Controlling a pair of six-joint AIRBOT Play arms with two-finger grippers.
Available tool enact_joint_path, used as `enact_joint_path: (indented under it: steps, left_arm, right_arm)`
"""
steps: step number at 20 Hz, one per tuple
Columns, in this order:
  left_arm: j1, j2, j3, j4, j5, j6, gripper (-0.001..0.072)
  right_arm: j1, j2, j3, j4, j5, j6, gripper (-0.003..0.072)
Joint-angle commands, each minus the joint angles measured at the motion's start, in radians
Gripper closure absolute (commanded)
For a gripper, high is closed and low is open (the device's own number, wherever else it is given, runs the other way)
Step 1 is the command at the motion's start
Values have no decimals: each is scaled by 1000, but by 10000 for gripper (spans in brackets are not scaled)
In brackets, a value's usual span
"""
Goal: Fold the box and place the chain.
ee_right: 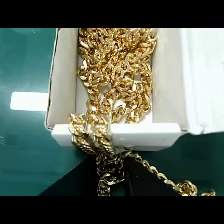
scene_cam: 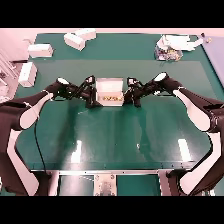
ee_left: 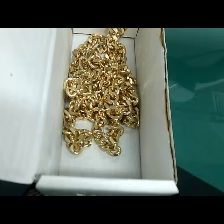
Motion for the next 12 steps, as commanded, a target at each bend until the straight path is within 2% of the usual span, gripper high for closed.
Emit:
enact_joint_path:
  steps: [1, 6, 12]
  left_arm:
    - [-1, 0, 1, -2, 2, 0, 80]
    - [-1, 0, 1, -2, 2, 0, 80]
    - [-1, 0, 1, -2, 2, 0, 80]
  right_arm:
    - [-11, 1, 2, -9, -9, 33, 675]
    - [-62, 54, 2, -8, 108, 157, 681]
    - [-76, 191, 2, 30, 111, 167, 681]
